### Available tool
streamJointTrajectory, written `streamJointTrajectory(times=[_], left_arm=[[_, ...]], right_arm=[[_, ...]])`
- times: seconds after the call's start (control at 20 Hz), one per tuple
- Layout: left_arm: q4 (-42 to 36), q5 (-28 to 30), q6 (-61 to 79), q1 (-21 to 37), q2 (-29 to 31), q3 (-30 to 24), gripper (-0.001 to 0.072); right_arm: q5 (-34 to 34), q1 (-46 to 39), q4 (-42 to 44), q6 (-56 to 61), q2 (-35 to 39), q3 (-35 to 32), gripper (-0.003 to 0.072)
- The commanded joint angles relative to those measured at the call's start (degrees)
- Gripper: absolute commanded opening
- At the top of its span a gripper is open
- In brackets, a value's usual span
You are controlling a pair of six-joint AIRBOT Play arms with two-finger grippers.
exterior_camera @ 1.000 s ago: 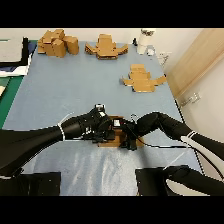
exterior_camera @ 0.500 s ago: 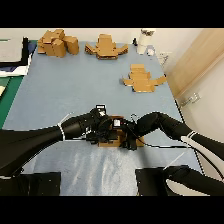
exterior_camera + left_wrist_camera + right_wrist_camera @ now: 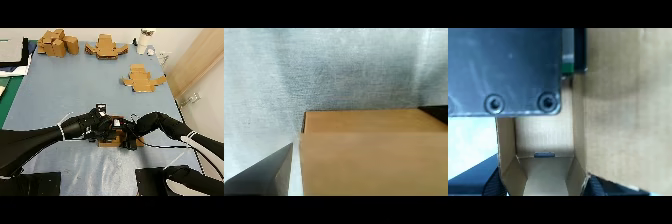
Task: Fold the box.
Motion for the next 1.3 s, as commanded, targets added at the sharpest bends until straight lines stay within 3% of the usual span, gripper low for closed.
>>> streamJointTrajectory(times=[0.0,0.25,0.55,0.9,1.05,1.15,1.2,1.25], left_arm=[[0.94,1.55,1.18,0.04,-0.04,0.04,0.0498],[0.7,0.28,-2.27,0.0,-0.09,0.04,0.0498],[0.61,-6.01,-3.82,0.02,-2.19,0.44,0.0497],[2.45,-5.95,-4.87,-0.37,-3.13,1.73,0.0496],[2.29,-4.33,-4.83,-0.44,-3.41,1.73,0.022],[2.05,-2.97,-4.87,-0.44,-3.43,1.73,0.0179],[2.08,-2.99,-4.55,-0.44,-3.41,1.73,0.0016],[2.05,-3.1,-4.63,-0.44,-3.41,1.73,0.0016]], right_arm=[[0.0,0.02,0.04,0.02,0.0,0.0,0.0522],[0.0,0.02,0.04,0.02,0.0,0.0,0.0521],[0.0,0.02,0.02,0.02,0.0,0.0,0.0522],[0.0,0.02,0.04,0.02,0.0,0.0,0.0521],[0.0,0.02,0.02,0.02,0.0,0.0,0.0522],[0.0,0.02,0.02,0.02,0.0,0.0,0.0522],[0.0,0.02,0.02,0.02,0.0,0.0,0.0521],[0.0,0.02,0.04,0.02,0.0,0.0,0.0522]])
